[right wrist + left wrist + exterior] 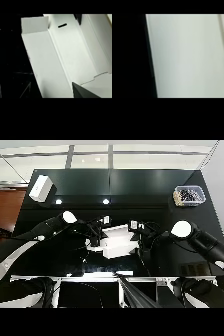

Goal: Fold the box and place the chain.

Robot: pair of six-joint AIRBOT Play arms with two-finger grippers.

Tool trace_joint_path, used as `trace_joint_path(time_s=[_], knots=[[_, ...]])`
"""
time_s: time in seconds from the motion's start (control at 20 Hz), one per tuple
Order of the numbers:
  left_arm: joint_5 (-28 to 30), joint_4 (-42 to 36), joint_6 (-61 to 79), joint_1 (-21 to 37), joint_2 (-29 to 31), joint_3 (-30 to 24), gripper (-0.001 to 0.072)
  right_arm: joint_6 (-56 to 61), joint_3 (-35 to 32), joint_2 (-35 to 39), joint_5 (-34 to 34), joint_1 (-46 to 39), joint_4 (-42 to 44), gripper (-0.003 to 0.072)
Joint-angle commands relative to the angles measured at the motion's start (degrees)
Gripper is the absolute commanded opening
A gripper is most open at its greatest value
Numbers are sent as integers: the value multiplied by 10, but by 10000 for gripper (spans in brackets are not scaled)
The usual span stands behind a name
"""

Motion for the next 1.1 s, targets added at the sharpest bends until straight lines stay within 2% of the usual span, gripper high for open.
trace_joint_path(time_s=[0.0, 0.25, 0.55, 0.85, 1.05], knots=[[-1, 0, 1, 0, 0, 0, 25, 3, 4, 0, -3, -10, -4, 601], [-1, 0, 1, 0, 0, 0, 25, 5, 4, 0, 22, -11, 16, 601], [0, 0, 1, 0, 0, 2, 25, 24, 4, 0, 125, -11, 60, 601], [0, 1, 1, 0, 0, 6, 26, 29, 4, 0, 112, -11, 65, 601], [0, 0, 1, 0, 0, 6, 25, -5, 3, 0, 64, -10, -4, 601]])
